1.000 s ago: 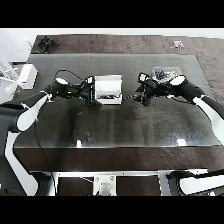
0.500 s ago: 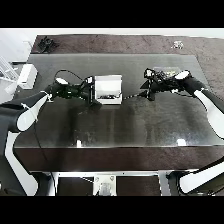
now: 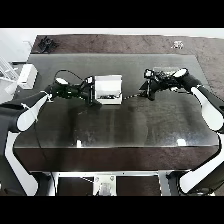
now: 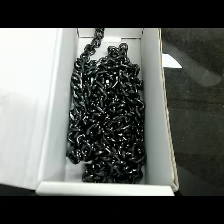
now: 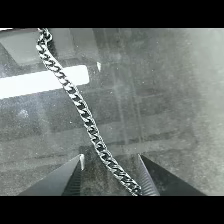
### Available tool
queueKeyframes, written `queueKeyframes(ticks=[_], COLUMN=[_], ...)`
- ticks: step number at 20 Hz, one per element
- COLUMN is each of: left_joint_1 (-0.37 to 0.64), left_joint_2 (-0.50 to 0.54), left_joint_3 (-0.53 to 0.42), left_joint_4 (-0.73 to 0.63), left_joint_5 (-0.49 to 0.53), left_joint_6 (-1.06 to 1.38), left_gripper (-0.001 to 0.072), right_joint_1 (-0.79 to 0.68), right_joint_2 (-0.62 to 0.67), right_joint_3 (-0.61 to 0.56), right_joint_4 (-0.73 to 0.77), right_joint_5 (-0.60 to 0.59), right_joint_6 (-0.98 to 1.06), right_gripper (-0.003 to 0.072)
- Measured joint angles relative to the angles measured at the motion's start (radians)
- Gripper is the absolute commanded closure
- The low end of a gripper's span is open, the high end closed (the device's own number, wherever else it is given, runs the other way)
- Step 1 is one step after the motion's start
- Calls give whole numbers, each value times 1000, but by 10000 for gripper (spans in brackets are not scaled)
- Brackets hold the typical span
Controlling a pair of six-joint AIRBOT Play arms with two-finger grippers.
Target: Fold the box and place the chain.
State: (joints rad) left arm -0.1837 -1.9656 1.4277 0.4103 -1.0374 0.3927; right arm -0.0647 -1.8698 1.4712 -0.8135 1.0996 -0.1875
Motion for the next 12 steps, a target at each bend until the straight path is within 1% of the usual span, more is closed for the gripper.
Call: queueKeyframes(ticks=[2,5,6,7,8,9,12], left_joint_1=[0,0,0,0,0,0,0], left_joint_2=[0,0,0,0,0,0,0], left_joint_3=[0,0,0,0,0,0,0], left_joint_4=[0,0,0,0,0,0,0], left_joint_5=[0,0,0,0,0,0,0], left_joint_6=[0,0,0,0,0,0,0], left_gripper=[198,198,198,198,199,198,198], right_joint_1=[1,2,2,4,6,6,8], right_joint_2=[-14,-30,-34,-37,-39,-40,-42], right_joint_3=[5,8,9,9,9,10,17], right_joint_4=[-2,1,6,6,2,0,-13], right_joint_5=[7,15,18,22,25,25,19], right_joint_6=[-2,-3,-3,-3,-2,3,64], right_gripper=[334,407,470,589,640,675,676])
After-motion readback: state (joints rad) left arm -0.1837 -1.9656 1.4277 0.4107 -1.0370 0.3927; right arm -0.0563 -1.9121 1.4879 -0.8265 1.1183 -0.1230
